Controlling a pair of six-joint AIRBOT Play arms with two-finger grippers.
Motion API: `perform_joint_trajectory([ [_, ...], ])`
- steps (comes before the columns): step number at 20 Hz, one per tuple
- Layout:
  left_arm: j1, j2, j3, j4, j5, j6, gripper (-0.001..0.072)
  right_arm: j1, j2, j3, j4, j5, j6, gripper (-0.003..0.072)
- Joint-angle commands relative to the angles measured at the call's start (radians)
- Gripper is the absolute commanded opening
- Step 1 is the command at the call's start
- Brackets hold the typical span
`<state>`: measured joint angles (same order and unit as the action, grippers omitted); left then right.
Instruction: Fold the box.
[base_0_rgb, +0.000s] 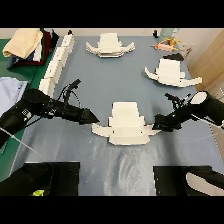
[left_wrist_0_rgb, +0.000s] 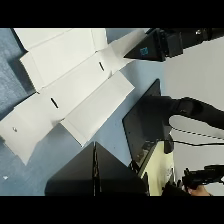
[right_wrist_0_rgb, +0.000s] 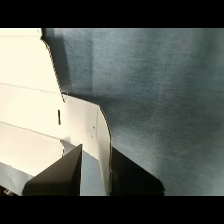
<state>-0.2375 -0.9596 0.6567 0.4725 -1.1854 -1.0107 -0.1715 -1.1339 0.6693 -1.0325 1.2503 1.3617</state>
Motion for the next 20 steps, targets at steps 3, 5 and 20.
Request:
perform_joint_trajectory([
  [3,0.0,0.008,-0.003,-0.002,0.009,-0.003,0.0015,0.011,-0.008,-0.016,0.08,-0.002,-0.099,0.0218],
  [5,0.0,0.008,-0.003,-0.004,0.011,-0.005,0.0015,0.017,-0.033,-0.016,0.155,-0.003,-0.146,0.0154],
  [20,0.003,-0.036,-0.006,0.076,0.072,-0.029,0.0462,0.224,0.279,-0.308,0.276,-0.288,-0.301,0.0004],
])
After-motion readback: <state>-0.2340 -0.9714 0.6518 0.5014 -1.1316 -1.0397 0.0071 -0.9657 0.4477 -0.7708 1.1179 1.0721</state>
